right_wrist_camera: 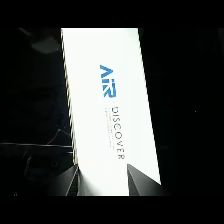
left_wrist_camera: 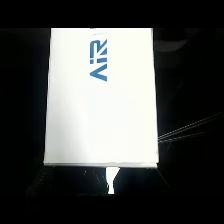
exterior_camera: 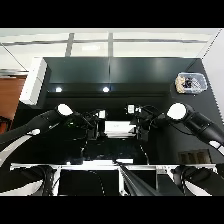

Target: Fold the box and place the chain.

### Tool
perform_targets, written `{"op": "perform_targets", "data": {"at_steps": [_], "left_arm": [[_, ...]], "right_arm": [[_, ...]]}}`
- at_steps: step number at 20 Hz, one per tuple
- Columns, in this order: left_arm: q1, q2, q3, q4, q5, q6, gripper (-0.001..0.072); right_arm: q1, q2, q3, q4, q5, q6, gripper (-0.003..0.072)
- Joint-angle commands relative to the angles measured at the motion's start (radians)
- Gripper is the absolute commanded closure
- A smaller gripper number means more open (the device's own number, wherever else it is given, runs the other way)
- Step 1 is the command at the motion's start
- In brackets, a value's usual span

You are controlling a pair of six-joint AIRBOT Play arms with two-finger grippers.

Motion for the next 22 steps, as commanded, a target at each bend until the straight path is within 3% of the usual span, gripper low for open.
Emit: {"op": "perform_targets", "data": {"at_steps": [1, 4, 7, 8, 9, 10, 15, 22], "left_arm": [[0.001, -0.001, 0.001, 0.0, 0.0, -0.001, 0.0377], [0.001, -0.001, 0.001, 0.0, 0.0, -0.001, 0.0377], [0.001, -0.001, 0.001, 0.0, 0.0, -0.001, 0.0377], [0.001, -0.001, 0.001, 0.0, 0.0, -0.001, 0.0377], [0.001, -0.001, 0.001, 0.0, 0.0, -0.001, 0.0377], [0.001, -0.001, 0.001, 0.0, 0.0, -0.001, 0.0377], [0.001, -0.001, 0.001, 0.0, 0.0, -0.001, 0.0377], [0.001, -0.001, 0.001, 0.0, 0.0, -0.001, 0.0377]], "right_arm": [[0.0, 0.005, -0.003, -0.002, 0.0, 0.013, 0.034], [-0.014, 0.069, 0.024, -0.037, 0.051, 0.131, 0.0341], [-0.087, 0.135, 0.05, -0.049, 0.223, 0.388, 0.0343], [-0.113, 0.137, 0.048, -0.035, 0.285, 0.512, 0.0415], [-0.131, 0.137, 0.031, 0.006, 0.32, 0.57, 0.0632], [-0.14, 0.137, 0.001, 0.08, 0.319, 0.575, 0.0673], [-0.138, 0.09, -0.127, 0.562, 0.08, 0.59, 0.0672], [-0.136, -0.074, -0.127, 0.543, 0.039, 0.669, 0.0672]]}}
